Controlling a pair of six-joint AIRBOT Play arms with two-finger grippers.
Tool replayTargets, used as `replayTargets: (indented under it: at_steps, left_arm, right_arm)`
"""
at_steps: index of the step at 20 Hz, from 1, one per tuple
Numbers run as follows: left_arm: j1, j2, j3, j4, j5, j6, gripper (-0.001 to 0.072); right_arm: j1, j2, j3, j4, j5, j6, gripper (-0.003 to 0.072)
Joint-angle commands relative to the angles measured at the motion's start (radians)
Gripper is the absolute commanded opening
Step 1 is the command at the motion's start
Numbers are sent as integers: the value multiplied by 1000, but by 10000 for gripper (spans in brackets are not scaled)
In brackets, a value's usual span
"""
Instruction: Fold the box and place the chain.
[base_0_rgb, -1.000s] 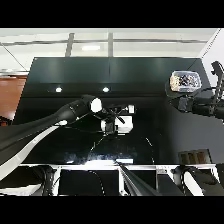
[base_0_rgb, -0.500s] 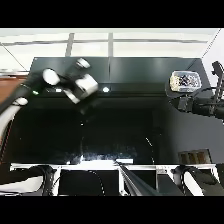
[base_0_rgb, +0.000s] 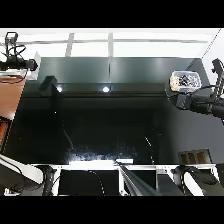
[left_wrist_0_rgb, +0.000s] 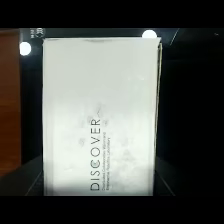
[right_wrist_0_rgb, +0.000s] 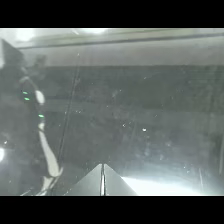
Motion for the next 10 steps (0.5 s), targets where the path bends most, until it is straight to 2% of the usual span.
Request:
replayTargets:
  at_steps: [1, 3, 5, 6, 7, 10]
  left_arm:
    - [42, -164, 194, 2, -97, -33, 399]
    - [25, -235, 268, 1, -174, -32, 406]
    - [9, -264, 300, -5, -200, -35, 411]
    - [1, -261, 301, -2, -200, -35, 595]
    - [-6, -252, 303, 1, -200, -46, 714]
    - [-15, -192, 341, 38, -257, -104, 713]
  right_arm:
    - [5, 0, 1, -2, -36, 3, 11]
    - [5, 0, 1, -2, -50, 3, 11]
    - [5, 0, 1, -2, -44, 3, 11]
    - [5, 0, 1, -2, -37, 3, 11]
    - [5, 0, 1, -3, -29, 3, 11]
    - [5, 0, 7, -3, -26, 2, 11]
